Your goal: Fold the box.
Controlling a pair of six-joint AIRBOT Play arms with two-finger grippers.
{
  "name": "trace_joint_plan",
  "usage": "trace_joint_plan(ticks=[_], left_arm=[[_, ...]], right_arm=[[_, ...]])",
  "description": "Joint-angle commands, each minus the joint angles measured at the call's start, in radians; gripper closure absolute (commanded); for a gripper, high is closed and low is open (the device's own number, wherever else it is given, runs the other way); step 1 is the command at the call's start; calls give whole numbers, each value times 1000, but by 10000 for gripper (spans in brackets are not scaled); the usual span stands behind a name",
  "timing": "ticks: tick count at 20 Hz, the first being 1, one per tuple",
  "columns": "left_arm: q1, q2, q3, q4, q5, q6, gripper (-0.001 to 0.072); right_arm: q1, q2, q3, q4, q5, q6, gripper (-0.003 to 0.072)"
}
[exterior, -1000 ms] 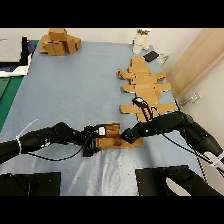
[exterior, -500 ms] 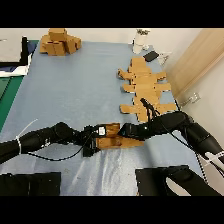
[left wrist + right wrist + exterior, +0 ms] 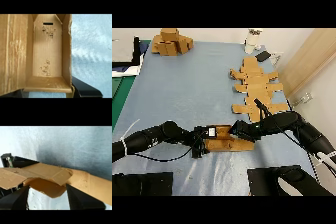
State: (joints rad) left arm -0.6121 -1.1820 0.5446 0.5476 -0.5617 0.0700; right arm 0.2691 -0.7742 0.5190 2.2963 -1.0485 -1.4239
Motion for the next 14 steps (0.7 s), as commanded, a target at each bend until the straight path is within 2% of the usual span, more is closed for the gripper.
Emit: trace_joint_plan(ticks=[1, 6, 7, 8, 10, 11, 14], left_arm=[[3, 8, -6, 18, -40, -37, 348], [3, 8, -33, 18, -27, -51, 348], [3, 8, -34, 18, -13, -58, 348], [3, 8, -37, 18, 5, -64, 348], [3, 8, -47, 18, 11, -63, 348], [3, 8, -50, 18, 11, -63, 348], [3, 8, -52, 17, 11, -63, 348]], right_arm=[[1, 1, 1, 18, 0, 10, -14], [6, 1, 1, 40, -3, 10, -13], [21, 1, 1, 47, -4, 9, 10], [44, 0, 1, 51, -3, 10, 143], [101, -2, 1, 71, -1, 10, 614], [135, -5, 1, 85, 20, 9, 684], [230, -10, 11, 109, 172, -37, 684]])
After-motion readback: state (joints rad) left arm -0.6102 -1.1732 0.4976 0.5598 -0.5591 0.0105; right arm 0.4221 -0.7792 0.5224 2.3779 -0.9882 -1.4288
